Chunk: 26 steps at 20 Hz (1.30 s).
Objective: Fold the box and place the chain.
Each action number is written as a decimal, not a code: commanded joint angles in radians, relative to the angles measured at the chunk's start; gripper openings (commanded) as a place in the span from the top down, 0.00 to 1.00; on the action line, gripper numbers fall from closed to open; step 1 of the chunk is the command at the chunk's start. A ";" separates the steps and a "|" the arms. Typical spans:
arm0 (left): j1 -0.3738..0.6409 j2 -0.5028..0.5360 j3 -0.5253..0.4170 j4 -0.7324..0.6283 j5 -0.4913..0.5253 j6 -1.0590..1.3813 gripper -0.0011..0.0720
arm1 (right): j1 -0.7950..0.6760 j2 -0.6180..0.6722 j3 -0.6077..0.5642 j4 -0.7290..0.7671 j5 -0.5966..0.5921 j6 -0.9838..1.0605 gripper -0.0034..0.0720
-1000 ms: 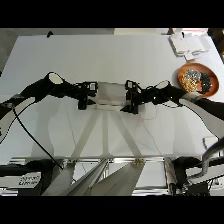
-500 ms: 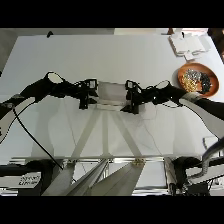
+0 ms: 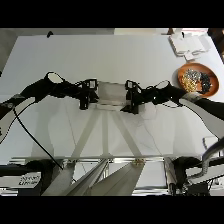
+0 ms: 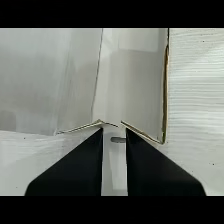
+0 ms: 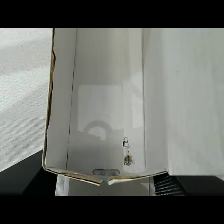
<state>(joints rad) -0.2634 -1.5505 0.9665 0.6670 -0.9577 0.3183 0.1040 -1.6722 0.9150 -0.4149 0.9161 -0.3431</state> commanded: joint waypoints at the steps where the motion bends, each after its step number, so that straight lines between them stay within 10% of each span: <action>1: 0.000 -0.005 0.000 -0.001 -0.003 -0.001 0.58 | 0.001 -0.001 0.000 0.000 0.000 0.001 0.24; 3: 0.000 -0.014 0.000 -0.002 -0.007 -0.003 0.25 | 0.001 -0.001 0.000 0.000 0.000 0.001 0.24; 10: 0.000 -0.024 0.000 -0.001 -0.018 -0.004 0.27 | 0.001 -0.001 0.000 0.000 0.001 0.001 0.24; 16: 0.002 -0.023 0.000 -0.001 -0.018 -0.004 0.55 | 0.001 -0.001 0.000 0.000 0.001 0.001 0.24; 26: 0.042 0.065 0.000 0.006 0.037 -0.037 0.29 | 0.001 -0.001 0.000 0.000 0.001 0.001 0.24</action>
<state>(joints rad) -0.2379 -1.5154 0.9653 0.6674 -0.9302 0.3035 0.1043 -1.6726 0.9150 -0.4141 0.9180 -0.3416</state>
